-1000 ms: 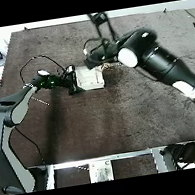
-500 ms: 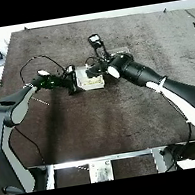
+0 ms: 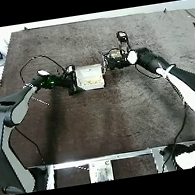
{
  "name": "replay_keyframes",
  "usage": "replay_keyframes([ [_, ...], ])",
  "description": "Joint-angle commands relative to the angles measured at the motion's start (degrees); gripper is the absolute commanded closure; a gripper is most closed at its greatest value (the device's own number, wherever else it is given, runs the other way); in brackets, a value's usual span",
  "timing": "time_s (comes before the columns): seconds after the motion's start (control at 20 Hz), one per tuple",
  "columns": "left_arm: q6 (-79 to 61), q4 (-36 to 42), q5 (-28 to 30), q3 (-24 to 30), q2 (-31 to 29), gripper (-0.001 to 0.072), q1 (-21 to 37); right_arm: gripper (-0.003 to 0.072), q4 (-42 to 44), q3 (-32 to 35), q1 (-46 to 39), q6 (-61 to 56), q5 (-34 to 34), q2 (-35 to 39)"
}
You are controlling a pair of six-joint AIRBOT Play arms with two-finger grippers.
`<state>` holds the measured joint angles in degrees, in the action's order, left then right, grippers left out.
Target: Fold the box and place the chain.
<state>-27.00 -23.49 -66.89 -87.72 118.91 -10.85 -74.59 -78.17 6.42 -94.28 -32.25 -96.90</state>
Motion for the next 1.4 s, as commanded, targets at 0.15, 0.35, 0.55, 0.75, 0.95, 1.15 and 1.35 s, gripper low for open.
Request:
replay_keyframes([
  [0.15, 0.0, 0.0, 0.0, 0.0, 0.0, 0.0364, 0.0, 0.0319, 20.8, -8.1, -1.9, 12.3, 2.3, -12.9],
  [0.35, 0.0, 0.0, 0.0, 0.0, 0.0, 0.0365, 0.0, 0.057, 22.3, -13.1, -1.9, 12.2, 2.3, -17.4],
  [0.55, 0.0, 0.0, 0.0, 0.0, 0.0, 0.0364, 0.0, 0.0701, 15.5, -10.9, -1.7, 12.0, -5.6, -10.4],
  [0.75, 0.0, 0.0, 0.0, 0.0, 0.0, 0.0365, 0.0, 0.0701, 8.1, -2.7, -1.6, 10.9, -7.3, 5.7],
  [0.95, 0.0, 0.0, 0.0, 0.0, 0.0, 0.0365, 0.0, 0.0701, 4.2, 1.0, -0.7, 10.0, -8.4, 20.1],
  [1.15, 0.0, 0.0, 0.0, 0.0, 0.0, 0.0365, 0.0, 0.0701, -0.7, 1.0, 5.6, 9.2, -8.2, 31.2],
  [1.35, 0.0, 0.0, 0.0, 0.0, 0.0, 0.0365, 0.0, 0.0701, -9.7, 1.0, 14.0, 2.4, -6.8, 35.3],
])
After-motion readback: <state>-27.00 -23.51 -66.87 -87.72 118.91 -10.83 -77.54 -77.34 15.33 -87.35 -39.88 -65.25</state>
